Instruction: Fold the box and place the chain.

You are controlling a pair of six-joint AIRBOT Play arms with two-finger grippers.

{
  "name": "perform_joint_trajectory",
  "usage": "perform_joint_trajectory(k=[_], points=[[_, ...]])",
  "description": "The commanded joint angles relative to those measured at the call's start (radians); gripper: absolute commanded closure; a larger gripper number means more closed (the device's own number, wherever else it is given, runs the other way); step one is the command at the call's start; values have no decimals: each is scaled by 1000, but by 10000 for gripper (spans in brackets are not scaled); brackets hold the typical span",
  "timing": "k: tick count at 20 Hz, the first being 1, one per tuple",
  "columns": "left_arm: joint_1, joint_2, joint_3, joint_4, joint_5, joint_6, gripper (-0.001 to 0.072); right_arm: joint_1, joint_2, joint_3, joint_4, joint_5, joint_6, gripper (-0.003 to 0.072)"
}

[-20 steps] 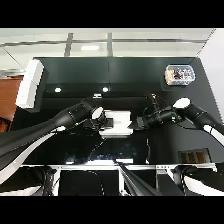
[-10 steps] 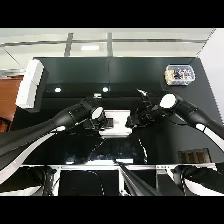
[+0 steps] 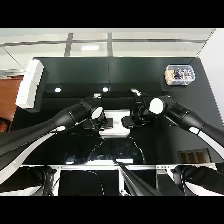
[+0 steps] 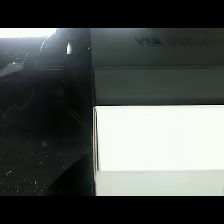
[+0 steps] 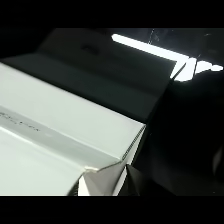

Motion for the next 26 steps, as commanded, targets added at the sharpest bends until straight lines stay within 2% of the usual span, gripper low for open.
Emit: perform_joint_trajectory(k=[1,5,9,16,21,22,23,26], points=[[0,0,0,0,0,2,683,35,-23,50,-155,42,181,372],[0,0,0,0,0,2,683,79,-58,80,-205,83,248,388],[0,0,0,-1,0,2,683,125,-87,114,-322,136,368,387],[0,0,0,0,0,2,683,144,-139,127,-319,174,413,388],[0,0,0,0,-1,2,683,169,-143,127,-325,124,484,391],[0,0,0,0,-1,2,684,172,-143,127,-326,125,491,567],[0,0,0,0,-1,2,683,172,-143,127,-327,125,491,674],[0,0,0,0,0,2,683,172,-145,127,-326,127,533,675]])
